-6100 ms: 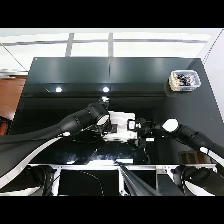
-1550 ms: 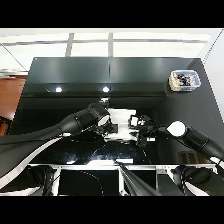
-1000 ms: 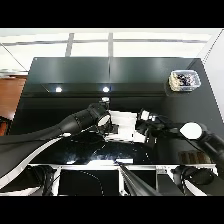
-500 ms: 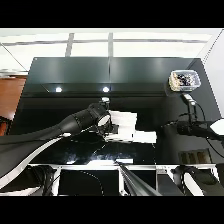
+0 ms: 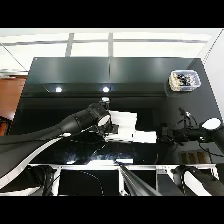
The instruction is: Fold the box and place the chain.
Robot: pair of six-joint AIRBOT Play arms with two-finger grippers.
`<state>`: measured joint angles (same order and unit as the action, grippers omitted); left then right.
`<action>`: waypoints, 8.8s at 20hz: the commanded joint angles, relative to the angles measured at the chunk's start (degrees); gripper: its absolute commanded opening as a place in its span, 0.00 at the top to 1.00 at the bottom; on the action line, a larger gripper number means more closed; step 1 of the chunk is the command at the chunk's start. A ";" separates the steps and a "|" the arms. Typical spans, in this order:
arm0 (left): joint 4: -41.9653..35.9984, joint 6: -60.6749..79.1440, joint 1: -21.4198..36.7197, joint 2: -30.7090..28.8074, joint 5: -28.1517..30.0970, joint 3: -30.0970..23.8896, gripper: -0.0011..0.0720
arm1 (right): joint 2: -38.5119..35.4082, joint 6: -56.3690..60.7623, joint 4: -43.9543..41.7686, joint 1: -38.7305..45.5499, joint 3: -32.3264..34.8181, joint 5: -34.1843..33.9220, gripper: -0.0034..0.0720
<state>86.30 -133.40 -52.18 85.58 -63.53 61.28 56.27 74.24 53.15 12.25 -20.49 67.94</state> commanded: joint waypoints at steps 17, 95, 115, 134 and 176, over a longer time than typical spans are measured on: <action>0.02 0.09 0.00 -0.02 0.22 -0.02 0.95 | 9.27 -15.56 -19.63 -12.74 -7.26 7.02 0.02; 0.17 0.07 0.00 -0.02 0.44 -0.02 0.95 | 14.16 54.45 32.89 -54.34 -33.44 -0.52 0.45; 0.17 0.09 0.00 -0.02 0.24 -0.02 0.95 | 15.67 37.07 47.08 -7.65 -44.13 -22.56 0.03; 0.22 0.09 0.00 0.02 0.33 -0.02 0.95 | 44.44 57.11 20.33 0.13 -67.34 -13.14 0.11; 0.07 0.07 0.22 0.02 0.26 -0.02 0.95 | -5.97 8.46 6.58 -10.60 -66.20 19.85 0.90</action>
<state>86.30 -133.34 -51.99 85.58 -63.24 61.28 54.13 84.36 61.23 5.58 -89.10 82.30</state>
